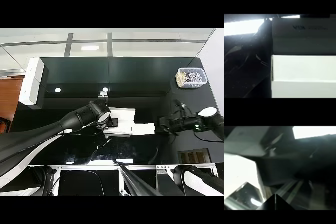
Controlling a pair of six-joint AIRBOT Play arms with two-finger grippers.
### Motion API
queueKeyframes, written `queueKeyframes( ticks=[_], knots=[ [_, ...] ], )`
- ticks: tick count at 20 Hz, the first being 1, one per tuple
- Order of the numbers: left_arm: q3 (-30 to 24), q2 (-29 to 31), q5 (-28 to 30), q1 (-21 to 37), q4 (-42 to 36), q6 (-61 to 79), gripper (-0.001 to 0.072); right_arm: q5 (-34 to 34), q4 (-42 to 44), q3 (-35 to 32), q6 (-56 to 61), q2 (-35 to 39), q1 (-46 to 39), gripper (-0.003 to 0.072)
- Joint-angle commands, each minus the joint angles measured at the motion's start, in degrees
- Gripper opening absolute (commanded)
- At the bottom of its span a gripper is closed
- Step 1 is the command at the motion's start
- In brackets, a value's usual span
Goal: Fold the box and place the chain.
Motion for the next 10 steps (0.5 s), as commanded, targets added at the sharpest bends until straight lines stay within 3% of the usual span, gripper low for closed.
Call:
queueKeyframes(
  ticks=[1,6,7,8,9,10],
  knots=[
    [0.04,0.00,-0.02,0.02,0.02,0.02,0.0028,-3.02,8.90,-0.24,-7.30,-3.54,6.67,0.0016],
    [0.04,0.00,0.00,0.02,0.02,0.02,0.0028,0.94,14.75,0.90,-13.05,-3.54,8.15,0.0019],
    [0.04,0.00,0.00,0.02,0.02,0.02,0.0028,2.03,14.62,1.38,-13.03,-3.54,8.15,0.0143],
    [0.04,0.00,0.00,0.02,0.02,0.02,0.0028,2.86,14.69,1.68,-13.03,-3.54,8.15,0.0460],
    [0.04,0.00,0.00,0.02,0.02,0.02,0.0028,3.50,14.62,1.92,-13.09,-3.54,8.17,0.0614],
    [0.04,0.00,0.00,0.00,0.02,0.00,0.0028,3.58,14.75,1.95,-13.07,-3.54,8.17,0.0612]
  ],
)
